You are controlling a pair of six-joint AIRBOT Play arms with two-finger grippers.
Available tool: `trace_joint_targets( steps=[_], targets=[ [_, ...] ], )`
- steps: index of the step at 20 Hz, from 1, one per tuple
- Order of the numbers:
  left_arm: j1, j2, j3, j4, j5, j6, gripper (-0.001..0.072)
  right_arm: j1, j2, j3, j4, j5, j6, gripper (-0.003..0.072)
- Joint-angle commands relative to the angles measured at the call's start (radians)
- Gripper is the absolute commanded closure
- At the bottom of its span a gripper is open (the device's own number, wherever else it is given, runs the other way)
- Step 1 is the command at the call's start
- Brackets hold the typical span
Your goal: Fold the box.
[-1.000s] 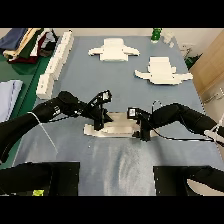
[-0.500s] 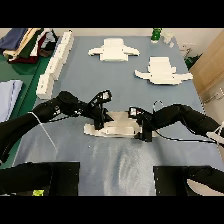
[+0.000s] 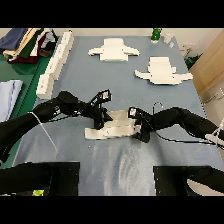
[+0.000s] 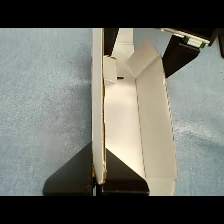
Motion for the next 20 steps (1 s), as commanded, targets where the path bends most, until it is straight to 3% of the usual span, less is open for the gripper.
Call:
trace_joint_targets(
  steps=[1,4,6,16,20],
  targets=[
    [-0.001,0.0,0.0,0.0,-0.005,0.002,0.0695,0.004,0.013,-0.002,-0.058,0.003,0.097,0.0023],
    [-0.001,0.0,0.0,0.0,-0.018,0.003,0.0695,0.002,0.053,0.003,-0.243,0.026,0.299,0.0021],
    [-0.001,0.0,0.0,0.0,-0.027,0.006,0.0695,0.002,0.074,0.003,-0.289,0.051,0.361,0.0021],
    [-0.001,0.0,0.0,0.0,-0.073,0.007,0.0695,0.003,0.079,0.006,-0.183,0.084,0.36,0.0021],
    [-0.001,0.0,0.0,0.0,-0.087,0.006,0.0695,0.003,0.077,0.006,-0.146,0.097,0.073,0.0021]
  ],
)
